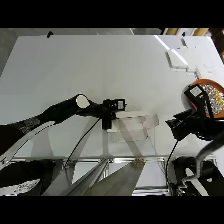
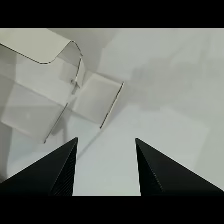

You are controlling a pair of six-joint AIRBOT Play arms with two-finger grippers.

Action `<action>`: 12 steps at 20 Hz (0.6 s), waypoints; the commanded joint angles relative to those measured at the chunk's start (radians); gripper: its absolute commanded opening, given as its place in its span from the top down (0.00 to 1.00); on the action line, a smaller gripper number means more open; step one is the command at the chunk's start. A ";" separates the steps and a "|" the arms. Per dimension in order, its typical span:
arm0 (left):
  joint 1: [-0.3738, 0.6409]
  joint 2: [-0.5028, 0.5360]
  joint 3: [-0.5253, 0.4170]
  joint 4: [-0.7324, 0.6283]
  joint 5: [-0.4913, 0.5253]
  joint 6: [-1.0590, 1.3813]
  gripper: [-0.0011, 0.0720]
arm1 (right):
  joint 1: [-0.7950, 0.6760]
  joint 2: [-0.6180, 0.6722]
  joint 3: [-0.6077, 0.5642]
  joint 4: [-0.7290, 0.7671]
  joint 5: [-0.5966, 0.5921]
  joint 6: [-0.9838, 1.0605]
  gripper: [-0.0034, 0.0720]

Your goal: Fold the box and place the chain.

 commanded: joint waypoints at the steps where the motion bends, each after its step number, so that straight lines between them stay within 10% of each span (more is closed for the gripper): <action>1: -0.001 -0.003 -0.001 0.002 0.001 0.001 0.98 | 0.000 -0.001 0.000 0.001 -0.003 -0.043 0.42; 12: -0.015 -0.003 0.036 0.005 -0.024 0.104 0.98 | 0.000 -0.001 0.000 0.001 -0.003 -0.045 0.42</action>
